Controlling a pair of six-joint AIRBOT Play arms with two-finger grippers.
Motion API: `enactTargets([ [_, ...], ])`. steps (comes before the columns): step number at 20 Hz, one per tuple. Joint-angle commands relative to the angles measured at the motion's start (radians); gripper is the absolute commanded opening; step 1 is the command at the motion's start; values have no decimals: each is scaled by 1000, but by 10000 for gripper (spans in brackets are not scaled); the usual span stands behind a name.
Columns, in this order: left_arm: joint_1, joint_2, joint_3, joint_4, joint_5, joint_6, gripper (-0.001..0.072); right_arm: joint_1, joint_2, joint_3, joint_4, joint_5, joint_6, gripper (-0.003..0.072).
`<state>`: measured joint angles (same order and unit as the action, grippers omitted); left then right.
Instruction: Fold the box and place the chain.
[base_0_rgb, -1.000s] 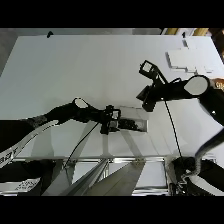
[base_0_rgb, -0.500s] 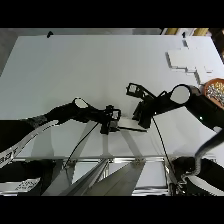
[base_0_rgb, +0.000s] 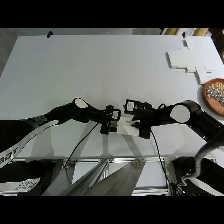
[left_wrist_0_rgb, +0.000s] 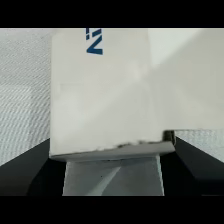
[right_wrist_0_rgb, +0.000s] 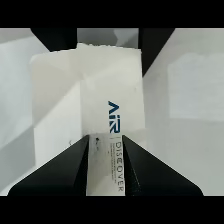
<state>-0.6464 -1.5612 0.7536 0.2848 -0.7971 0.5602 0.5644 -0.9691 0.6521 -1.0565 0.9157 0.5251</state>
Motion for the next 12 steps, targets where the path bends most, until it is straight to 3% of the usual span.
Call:
enactTargets([
  [1,0,0,0,0,0,0,30,50,7,-8,-12,-19,-10,244],
  [12,1,0,0,0,0,0,30,66,7,-8,-37,-29,1,236],
])
